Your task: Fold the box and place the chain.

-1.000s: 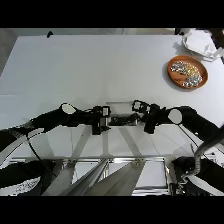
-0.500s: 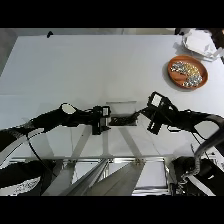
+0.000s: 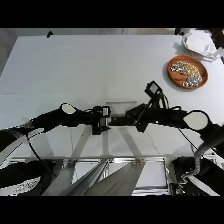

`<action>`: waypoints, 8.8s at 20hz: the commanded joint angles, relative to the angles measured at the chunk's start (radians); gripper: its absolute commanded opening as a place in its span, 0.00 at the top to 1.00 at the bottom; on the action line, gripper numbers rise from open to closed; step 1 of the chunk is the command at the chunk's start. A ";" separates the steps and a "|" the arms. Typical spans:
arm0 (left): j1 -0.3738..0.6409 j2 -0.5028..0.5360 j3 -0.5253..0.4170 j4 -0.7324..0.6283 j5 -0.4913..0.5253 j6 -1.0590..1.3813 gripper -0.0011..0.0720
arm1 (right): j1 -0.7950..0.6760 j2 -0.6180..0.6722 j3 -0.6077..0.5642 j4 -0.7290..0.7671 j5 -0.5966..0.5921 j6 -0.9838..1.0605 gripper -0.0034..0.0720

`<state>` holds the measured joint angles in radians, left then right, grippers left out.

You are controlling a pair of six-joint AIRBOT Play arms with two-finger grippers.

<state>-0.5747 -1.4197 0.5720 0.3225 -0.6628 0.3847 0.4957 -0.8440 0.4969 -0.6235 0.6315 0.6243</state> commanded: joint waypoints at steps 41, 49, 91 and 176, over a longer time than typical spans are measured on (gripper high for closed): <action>0.000 0.001 0.000 0.000 0.000 0.000 0.61 | 0.013 -0.194 -0.137 -0.358 -0.169 -0.607 0.56; 0.000 0.001 0.000 0.000 0.000 0.000 0.61 | 0.023 -0.203 -0.137 -0.321 -0.240 -0.607 0.56; 0.000 0.001 0.000 0.000 0.000 0.000 0.61 | -0.073 0.053 -0.137 0.275 -0.096 -0.267 0.94; 0.000 0.001 0.000 0.000 0.000 0.000 0.61 | 0.004 -0.328 0.319 -0.371 0.341 -0.255 0.65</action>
<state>-0.5747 -1.4197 0.5720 0.3214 -0.6628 0.3817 0.4988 -1.1728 0.8223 -0.9886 1.0111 0.3687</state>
